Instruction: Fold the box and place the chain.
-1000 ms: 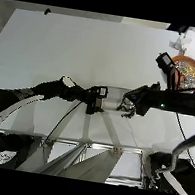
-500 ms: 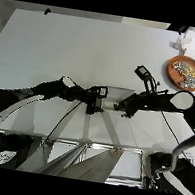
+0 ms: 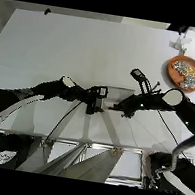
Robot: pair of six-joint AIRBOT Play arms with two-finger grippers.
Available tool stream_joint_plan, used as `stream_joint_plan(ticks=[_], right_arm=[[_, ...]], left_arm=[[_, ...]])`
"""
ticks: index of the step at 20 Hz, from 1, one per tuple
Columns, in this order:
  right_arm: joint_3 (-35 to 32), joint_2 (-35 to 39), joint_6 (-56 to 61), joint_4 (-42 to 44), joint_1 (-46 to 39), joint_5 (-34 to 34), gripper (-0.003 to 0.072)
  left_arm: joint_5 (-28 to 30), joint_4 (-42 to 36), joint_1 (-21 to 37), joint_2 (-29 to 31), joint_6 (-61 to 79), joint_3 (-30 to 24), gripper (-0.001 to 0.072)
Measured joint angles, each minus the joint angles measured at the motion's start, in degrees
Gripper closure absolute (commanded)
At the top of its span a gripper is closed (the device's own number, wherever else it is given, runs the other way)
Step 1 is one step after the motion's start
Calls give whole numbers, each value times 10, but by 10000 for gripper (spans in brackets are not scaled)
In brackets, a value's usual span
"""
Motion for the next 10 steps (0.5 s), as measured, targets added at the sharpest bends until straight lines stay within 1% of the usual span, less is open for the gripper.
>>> stream_joint_plan(ticks=[3, 5, 7, 10], right_arm=[[0, 23, 0, -6, 0, 0, 450], [0, 51, 0, -26, 0, 5, 452], [0, 83, 0, -71, 0, 17, 467], [0, 116, 0, -165, 0, 47, 467]], left_arm=[[0, 0, 0, 0, 0, 0, 698], [0, 0, 0, 0, 0, 0, 698], [0, 0, 0, 0, 0, 0, 698], [0, 0, 0, 0, 0, 0, 698]])
